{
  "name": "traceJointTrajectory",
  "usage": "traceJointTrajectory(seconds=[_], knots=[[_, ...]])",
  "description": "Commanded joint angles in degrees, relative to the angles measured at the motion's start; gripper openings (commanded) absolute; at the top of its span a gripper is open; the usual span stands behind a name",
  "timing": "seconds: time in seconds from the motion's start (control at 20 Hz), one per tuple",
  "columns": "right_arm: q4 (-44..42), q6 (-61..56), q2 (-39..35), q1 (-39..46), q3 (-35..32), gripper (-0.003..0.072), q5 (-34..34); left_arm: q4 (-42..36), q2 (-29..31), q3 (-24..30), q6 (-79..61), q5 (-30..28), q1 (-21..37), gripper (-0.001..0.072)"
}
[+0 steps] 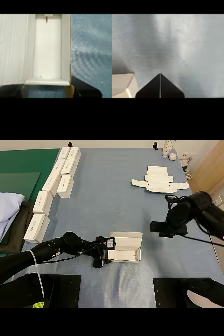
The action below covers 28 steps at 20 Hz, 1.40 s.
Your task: Fold the box.
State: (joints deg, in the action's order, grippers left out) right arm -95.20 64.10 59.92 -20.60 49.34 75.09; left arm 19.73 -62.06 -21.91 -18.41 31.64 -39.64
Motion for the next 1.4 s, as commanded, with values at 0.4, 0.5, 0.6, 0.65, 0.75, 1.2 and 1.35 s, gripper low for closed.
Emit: traceJointTrajectory(seconds=[0.4,0.5,0.6,0.65,0.75,1.2,1.35], knots=[[-53.05,53.64,28.35,13.94,9.42,0.0003,19.82,0.0,0.0,0.0,0.0,-0.04,-0.02,0.0474],[-51.76,54.97,28.33,11.15,9.42,0.0003,23.37,0.0,0.0,-0.02,0.0,-0.04,-0.02,0.0474],[-50.21,56.39,27.36,7.8,9.25,0.0003,25.14,0.0,0.0,0.0,0.0,-0.04,-0.02,0.0474],[-48.81,57.59,26.29,5.84,9.05,0.0003,24.33,0.0,0.0,0.0,0.0,-0.04,-0.02,0.0474],[-44.78,59.67,23.06,2.14,7.65,0.0003,19.93,0.0,0.0,0.0,0.02,-0.02,-0.02,0.0474],[-40.3,73.02,-8.2,-14.21,-17.25,0.0003,-27.04,0.0,0.0,0.0,0.0,-0.04,-0.02,0.0474],[-40.19,77.66,-16.72,-20.94,-25.68,0.0012,-37.77,0.0,0.0,-0.02,0.02,-0.04,-0.02,0.0474]])
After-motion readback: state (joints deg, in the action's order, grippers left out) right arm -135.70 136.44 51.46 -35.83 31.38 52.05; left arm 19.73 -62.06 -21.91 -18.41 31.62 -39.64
